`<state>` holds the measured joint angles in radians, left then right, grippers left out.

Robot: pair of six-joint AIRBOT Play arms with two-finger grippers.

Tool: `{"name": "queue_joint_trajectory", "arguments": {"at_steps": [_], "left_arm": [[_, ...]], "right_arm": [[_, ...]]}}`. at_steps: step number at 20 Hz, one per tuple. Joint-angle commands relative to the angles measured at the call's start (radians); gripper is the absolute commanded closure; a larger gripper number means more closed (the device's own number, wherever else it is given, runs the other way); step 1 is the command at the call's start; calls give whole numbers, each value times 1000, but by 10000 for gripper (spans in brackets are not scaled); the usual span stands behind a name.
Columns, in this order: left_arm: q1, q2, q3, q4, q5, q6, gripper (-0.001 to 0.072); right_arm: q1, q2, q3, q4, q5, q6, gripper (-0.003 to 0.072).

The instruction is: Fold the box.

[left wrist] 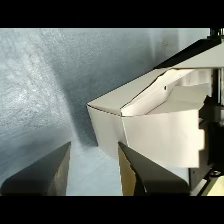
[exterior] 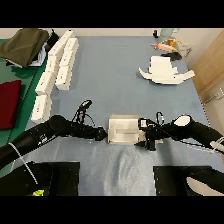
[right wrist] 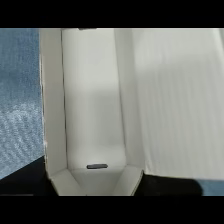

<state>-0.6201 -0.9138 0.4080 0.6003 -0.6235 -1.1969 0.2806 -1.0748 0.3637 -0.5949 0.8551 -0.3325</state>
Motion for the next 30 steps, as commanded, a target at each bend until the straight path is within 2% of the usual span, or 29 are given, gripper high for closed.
{"name": "queue_joint_trajectory", "arguments": {"at_steps": [1,5,12,15,17,19,21,26,30], "left_arm": [[-6,-1,13,-24,-8,-8,260],[-7,-1,47,-52,-60,-8,259],[-10,-6,51,-70,-31,-4,259],[-16,-45,57,-59,-59,-36,261],[-63,-67,91,27,-35,-146,262],[-137,-78,135,189,9,-346,262],[-199,-101,179,348,11,-553,262],[-297,-222,298,631,-94,-919,270],[-356,-322,386,761,-171,-1110,270]], "right_arm": [[-1,0,1,0,0,0,167],[-1,0,1,0,0,0,167],[-1,0,1,0,0,0,167],[-1,0,1,0,0,0,167],[-1,0,1,0,0,0,167],[-1,0,1,0,0,0,167],[-1,0,1,0,0,0,167],[-1,0,1,0,0,0,167],[-1,0,1,0,0,0,167]]}}
